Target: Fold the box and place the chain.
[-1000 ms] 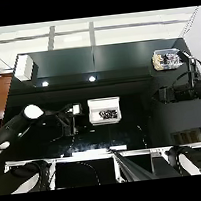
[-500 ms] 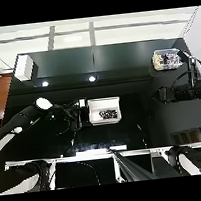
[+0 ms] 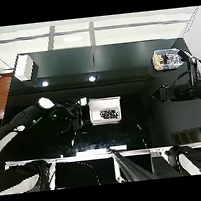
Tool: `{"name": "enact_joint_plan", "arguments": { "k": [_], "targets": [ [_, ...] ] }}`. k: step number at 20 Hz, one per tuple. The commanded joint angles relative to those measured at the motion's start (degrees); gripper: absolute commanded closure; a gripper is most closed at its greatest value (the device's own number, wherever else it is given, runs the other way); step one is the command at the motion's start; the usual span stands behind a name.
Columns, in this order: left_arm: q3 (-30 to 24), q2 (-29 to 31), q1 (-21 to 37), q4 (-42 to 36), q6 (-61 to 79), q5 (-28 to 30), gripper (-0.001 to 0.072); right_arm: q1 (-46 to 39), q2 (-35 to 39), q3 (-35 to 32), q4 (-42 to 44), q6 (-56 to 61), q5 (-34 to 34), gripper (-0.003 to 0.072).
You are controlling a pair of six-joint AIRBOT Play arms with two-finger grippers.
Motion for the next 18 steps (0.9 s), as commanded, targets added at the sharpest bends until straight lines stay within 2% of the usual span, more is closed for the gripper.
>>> {"name": "enact_joint_plan", "arguments": {
  "k": [1,5,11,12,13,14,18],
  "targets": [
    [0.31,-0.07,-0.83,0.9,1.73,0.61,0.0,0.07,0.02,0.04,-0.07,0.0,-0.15,0.037],
    [0.33,-0.09,-2.95,0.61,1.92,0.83,-0.0001,0.07,0.02,0.04,-0.07,0.0,-0.15,0.037],
    [0.31,-0.09,-3.06,-0.07,1.9,2.05,0.0015,0.07,0.02,0.04,-0.07,0.0,-0.15,0.0371],
    [0.31,-0.09,-3.06,-0.07,1.9,2.1,0.0049,0.07,0.0,0.02,-0.07,0.0,-0.22,0.037],
    [0.31,-0.09,-3.06,-0.07,1.9,2.12,0.0182,0.48,-0.04,-0.28,-0.09,-0.28,-1.01,0.037],
    [0.31,-0.09,-3.06,-0.04,1.9,2.08,0.0279,1.4,-0.13,-1.03,-0.24,-1.4,-2.05,0.037],
    [0.31,-0.09,-3.06,-0.04,1.9,1.9,0.0289,8.87,-3.15,-5.6,3.02,1.09,-16.55,0.037]
  ]
}}
